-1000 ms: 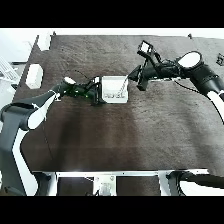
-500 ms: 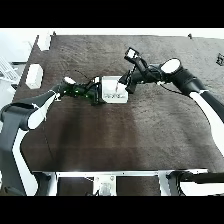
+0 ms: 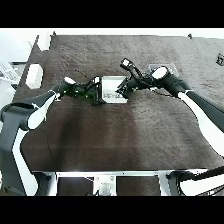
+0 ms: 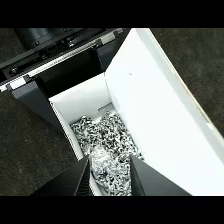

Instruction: Fold the box and place the chain.

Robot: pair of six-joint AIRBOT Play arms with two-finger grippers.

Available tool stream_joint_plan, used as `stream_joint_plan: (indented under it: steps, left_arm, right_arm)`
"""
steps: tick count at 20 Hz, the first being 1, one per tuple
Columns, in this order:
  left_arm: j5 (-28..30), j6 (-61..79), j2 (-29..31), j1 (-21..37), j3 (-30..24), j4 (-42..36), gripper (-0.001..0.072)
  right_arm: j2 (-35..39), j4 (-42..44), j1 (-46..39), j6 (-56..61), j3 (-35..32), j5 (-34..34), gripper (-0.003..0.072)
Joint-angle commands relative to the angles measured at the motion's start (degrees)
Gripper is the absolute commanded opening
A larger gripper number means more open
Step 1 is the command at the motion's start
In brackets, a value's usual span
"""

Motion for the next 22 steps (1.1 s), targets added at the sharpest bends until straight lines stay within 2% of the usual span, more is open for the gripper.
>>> stream_joint_plan:
  steps: [1, 3, 7, 11, 15, 17, 21, 22]
  left_arm:
    - [0.00, 0.00, -0.04, 0.02, 0.00, 0.02, 0.0349]
    - [0.00, 0.00, -0.04, 0.02, 0.00, 0.02, 0.0349]
    - [-0.02, 0.00, -0.04, 0.02, 0.00, 0.02, 0.0349]
    - [0.00, 0.00, -0.04, 0.02, 0.00, 0.02, 0.0349]
    - [0.00, 0.02, -0.04, 0.02, 0.00, 0.02, 0.0349]
    - [0.00, 0.00, -0.04, 0.02, 0.00, 0.04, 0.0348]
    - [0.00, 0.02, -0.04, 0.02, 0.00, 0.02, 0.0349]
    - [0.02, 0.02, -0.04, 0.02, 0.00, 0.02, 0.0349]
  right_arm:
    - [-0.35, 0.00, 0.00, 4.04, -0.02, -0.87, 0.0262]
    - [-0.35, -0.92, -0.02, 6.78, 0.44, -1.99, 0.0224]
    - [0.42, 0.81, -0.17, 13.66, 2.73, -0.81, 0.0227]
    - [4.26, 5.84, -0.33, 13.64, 4.00, 4.87, 0.0227]
    - [7.93, 6.64, -0.87, 13.62, 4.24, 5.01, 0.0235]
    - [8.83, 6.71, -1.99, 13.60, 5.73, 4.94, 0.0273]
    - [8.87, 9.60, -4.72, 13.64, 7.96, 4.79, 0.0264]
    - [8.87, 10.69, -5.42, 13.66, 7.96, 4.79, 0.0222]
